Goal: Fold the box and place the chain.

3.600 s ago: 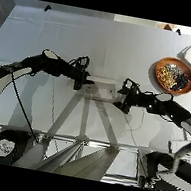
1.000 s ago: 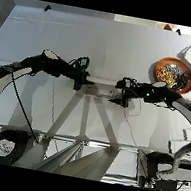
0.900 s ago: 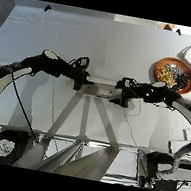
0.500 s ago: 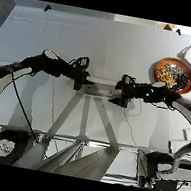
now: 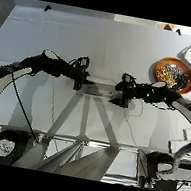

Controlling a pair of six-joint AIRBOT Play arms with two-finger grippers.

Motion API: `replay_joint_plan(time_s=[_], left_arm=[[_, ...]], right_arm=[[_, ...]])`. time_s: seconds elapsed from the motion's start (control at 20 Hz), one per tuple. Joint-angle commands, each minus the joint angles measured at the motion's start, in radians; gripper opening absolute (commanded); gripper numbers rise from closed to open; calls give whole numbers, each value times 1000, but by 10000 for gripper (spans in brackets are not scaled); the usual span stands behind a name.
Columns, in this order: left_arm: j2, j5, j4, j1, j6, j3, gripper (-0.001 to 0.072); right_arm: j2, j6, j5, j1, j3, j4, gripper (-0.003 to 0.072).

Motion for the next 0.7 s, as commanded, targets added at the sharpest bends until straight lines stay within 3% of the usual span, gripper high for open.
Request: replay_joint_plan(time_s=[0.0, 0.15, 0.65], left_arm=[[0, 0, 0, 0, 0, 0, 13], [0, 0, 0, 0, 0, 0, 13], [0, 0, 0, 0, 0, 0, 13]], right_arm=[[0, 3, -7, 3, 1, 2, 666], [2, 6, -34, 23, 1, 0, 623], [2, 22, -53, 26, 2, 13, 626]])
